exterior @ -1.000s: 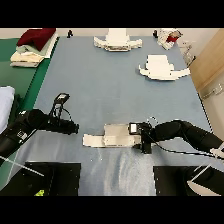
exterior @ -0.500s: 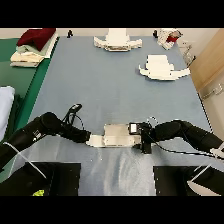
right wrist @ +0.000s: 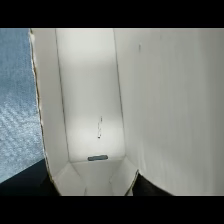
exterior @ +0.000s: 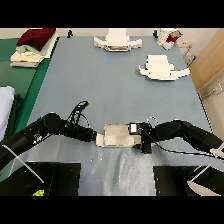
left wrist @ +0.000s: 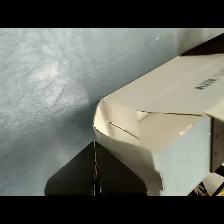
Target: Fold the box.
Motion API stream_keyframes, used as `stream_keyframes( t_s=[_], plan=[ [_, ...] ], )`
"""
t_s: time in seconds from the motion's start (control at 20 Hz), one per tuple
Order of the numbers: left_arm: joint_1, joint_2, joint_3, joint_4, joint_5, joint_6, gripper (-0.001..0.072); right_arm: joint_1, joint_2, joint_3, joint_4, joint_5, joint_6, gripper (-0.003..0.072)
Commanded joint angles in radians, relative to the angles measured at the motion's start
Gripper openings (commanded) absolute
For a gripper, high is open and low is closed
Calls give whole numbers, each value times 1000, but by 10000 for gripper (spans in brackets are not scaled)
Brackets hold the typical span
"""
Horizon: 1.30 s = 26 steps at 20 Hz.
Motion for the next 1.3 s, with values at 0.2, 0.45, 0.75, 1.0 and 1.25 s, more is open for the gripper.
stream_keyframes(
  t_s=[0.2,0.45,0.75,1.0,1.25],
  plan=[
    [-4,45,14,-42,-29,-4,17,0,0,0,0,0,0,512],
    [-4,45,14,-45,-30,-1,518,0,0,0,0,0,0,512],
    [-5,44,14,-85,5,-1,520,0,0,0,0,0,0,512],
    [-78,21,21,-92,51,-84,459,0,0,0,0,0,0,512],
    [-240,-37,106,212,77,-468,460,0,0,0,0,0,0,512]
  ],
)
